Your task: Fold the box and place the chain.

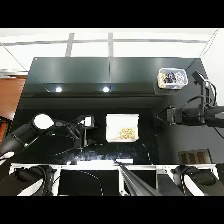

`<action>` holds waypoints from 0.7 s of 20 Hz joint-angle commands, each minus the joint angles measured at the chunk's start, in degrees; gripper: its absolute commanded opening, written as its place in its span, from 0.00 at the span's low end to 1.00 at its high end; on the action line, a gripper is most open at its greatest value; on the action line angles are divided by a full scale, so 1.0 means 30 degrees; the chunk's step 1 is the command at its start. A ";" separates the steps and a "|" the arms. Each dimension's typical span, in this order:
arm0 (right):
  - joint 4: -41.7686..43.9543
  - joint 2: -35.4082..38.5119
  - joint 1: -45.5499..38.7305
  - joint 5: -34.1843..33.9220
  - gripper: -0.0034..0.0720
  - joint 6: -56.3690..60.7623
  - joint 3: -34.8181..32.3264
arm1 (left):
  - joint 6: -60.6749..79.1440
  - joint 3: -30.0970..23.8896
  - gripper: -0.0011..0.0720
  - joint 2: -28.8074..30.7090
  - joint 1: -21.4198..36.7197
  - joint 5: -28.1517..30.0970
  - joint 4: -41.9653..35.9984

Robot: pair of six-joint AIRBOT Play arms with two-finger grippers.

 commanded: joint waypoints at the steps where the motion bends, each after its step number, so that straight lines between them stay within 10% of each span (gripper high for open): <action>1: 0.0146 0.0015 0.0007 -0.0131 0.58 0.0131 0.0007 | 0.1588 -0.0036 1.00 -0.1464 -0.0204 0.0648 -0.1982; 14: 0.0561 0.0015 0.0255 -0.0678 0.58 0.0248 0.0007 | 0.2280 0.0372 0.99 -0.3701 -0.1967 0.2710 -0.3490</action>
